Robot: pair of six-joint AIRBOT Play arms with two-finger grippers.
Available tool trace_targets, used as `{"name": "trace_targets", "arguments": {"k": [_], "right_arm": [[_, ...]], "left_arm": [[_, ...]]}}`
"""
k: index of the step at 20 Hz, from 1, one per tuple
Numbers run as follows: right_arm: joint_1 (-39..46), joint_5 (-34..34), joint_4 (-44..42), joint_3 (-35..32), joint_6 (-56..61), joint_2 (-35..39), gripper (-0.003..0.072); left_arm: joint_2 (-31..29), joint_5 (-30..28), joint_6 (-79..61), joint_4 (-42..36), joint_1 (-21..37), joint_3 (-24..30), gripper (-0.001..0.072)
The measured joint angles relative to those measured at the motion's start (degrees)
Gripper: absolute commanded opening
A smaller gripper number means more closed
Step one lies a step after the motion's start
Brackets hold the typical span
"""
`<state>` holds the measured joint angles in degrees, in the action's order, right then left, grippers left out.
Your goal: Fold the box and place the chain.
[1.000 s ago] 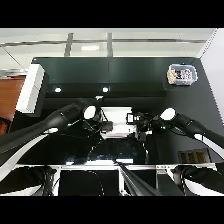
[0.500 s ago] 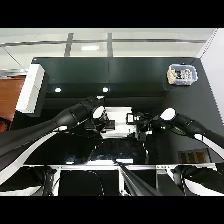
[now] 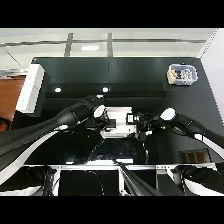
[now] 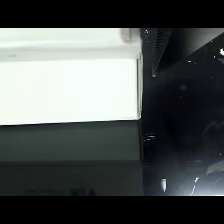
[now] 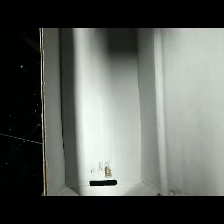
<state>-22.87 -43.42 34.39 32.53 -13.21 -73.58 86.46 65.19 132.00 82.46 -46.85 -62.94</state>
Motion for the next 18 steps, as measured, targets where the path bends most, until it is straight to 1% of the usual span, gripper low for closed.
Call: {"name": "trace_targets", "arguments": {"k": [1,2,12,13,14,15,18], "right_arm": [[0.0,0.0,0.0,0.0,0.0,0.0,0.0097],[0.0,0.0,0.0,0.0,0.0,0.0,0.0097],[0.0,0.0,-0.1,0.0,0.2,0.0,0.0098],[0.0,0.0,-0.2,0.0,0.2,0.0,0.0170],[0.0,0.0,-0.2,0.0,0.2,0.0,0.0604],[0.0,0.0,-0.1,0.0,0.2,0.0,0.0704],[0.2,-0.1,1.8,0.4,3.6,1.8,0.0702]], "left_arm": [[0.0,0.3,0.2,0.5,0.0,-0.1,0.0088],[0.0,1.0,0.1,1.2,0.0,-0.2,0.0019],[0.0,0.8,0.2,2.3,0.0,-0.3,0.0021],[0.0,0.8,0.2,2.3,0.0,-0.3,0.0021],[0.0,0.7,0.2,2.4,0.0,-0.3,0.0021],[0.0,0.6,0.2,2.5,0.0,-0.3,0.0021],[0.0,0.4,0.2,2.6,0.0,-0.3,0.0021]]}}
